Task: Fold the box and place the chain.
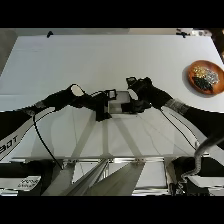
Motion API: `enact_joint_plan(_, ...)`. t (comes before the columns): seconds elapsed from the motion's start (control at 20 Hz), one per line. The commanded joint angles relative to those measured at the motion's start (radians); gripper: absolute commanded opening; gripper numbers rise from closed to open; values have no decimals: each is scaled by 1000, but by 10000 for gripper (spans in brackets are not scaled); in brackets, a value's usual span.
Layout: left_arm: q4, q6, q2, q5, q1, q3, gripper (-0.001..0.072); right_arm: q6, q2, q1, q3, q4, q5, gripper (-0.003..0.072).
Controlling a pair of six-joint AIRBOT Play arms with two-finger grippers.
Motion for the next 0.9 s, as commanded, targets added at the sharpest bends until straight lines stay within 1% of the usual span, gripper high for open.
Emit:
enact_joint_plan(0.0, 0, 0, 1, 2, 0, 0, 352, 26, -2, 3, 0, 2, -17, 147)
enact_joint_plan(0.05, 0, 0, 1, 2, 0, 0, 352, 26, -2, 3, 0, 2, -17, 128)
enact_joint_plan(0.1, 0, 0, 1, 2, 0, 0, 352, 25, -2, 4, 0, 2, -17, 25)
enact_joint_plan(0.15, 0, 0, 1, 2, 0, 0, 352, 24, -2, 7, 0, 1, -17, 13)
enact_joint_plan(0.35, 0, 0, 1, 2, 0, 0, 352, -39, 7, 13, 0, -3, -1, 16)
enact_joint_plan(0.4, 0, 0, 1, 2, 0, 0, 352, -43, 17, 13, 0, -11, 4, 43)
enact_joint_plan(0.45, 0, 0, 1, 2, 0, 0, 352, -48, 31, 12, 0, -18, 9, 157)
enact_joint_plan(0.55, 0, 0, 1, 1, 0, 0, 352, -95, 58, 9, 0, -30, 14, 422)
enact_joint_plan(0.6, 0, 0, 1, 1, 0, 0, 352, -112, 72, 7, 0, -40, 19, 476)
enact_joint_plan(0.75, 0, 0, 1, 2, 0, 0, 352, -161, 113, -5, 0, -48, 53, 482)
enact_joint_plan(0.85, 0, 0, 1, 2, 0, 0, 352, -260, 147, -20, 0, -51, 118, 482)
